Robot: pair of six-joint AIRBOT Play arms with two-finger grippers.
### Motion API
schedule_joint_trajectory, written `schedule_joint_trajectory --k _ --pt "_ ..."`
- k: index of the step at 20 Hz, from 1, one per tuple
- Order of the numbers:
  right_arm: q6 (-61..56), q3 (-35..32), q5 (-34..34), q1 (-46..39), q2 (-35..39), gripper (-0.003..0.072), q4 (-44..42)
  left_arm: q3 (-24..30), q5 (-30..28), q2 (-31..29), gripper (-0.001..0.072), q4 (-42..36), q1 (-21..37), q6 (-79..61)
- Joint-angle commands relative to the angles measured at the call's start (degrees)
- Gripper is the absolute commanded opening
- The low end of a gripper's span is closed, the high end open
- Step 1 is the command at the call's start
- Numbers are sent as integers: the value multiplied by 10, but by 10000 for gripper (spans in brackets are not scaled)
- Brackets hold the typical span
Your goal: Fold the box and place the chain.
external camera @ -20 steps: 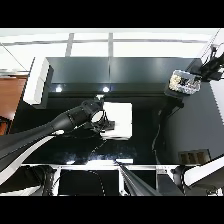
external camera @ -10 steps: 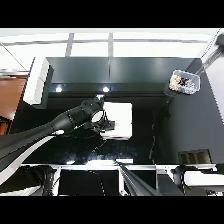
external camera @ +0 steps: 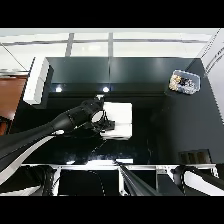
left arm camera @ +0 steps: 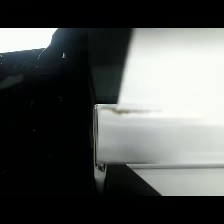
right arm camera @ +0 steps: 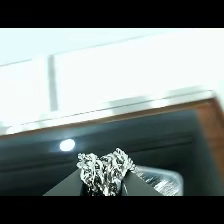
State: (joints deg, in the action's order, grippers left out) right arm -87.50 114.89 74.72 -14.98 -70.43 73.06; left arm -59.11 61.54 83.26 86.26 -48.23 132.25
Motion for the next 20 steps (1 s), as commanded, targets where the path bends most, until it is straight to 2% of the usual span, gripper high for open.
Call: schedule_joint_trajectory --k 1,4,8,11,16,20 --pt "40 -50 57 0 68 13 -82 0 0 0 26 0 0 0" --pt "58 -128 74 9 130 14 -125 0 0 0 27 0 0 0" --pt "89 -219 150 69 191 14 -161 0 0 0 27 0 0 0" --pt "89 -270 198 120 211 14 -210 0 0 0 27 0 0 0" --pt "82 -309 210 217 212 13 -246 0 0 0 27 0 0 0" --pt "59 -316 174 239 212 13 -280 0 0 0 27 0 0 0"
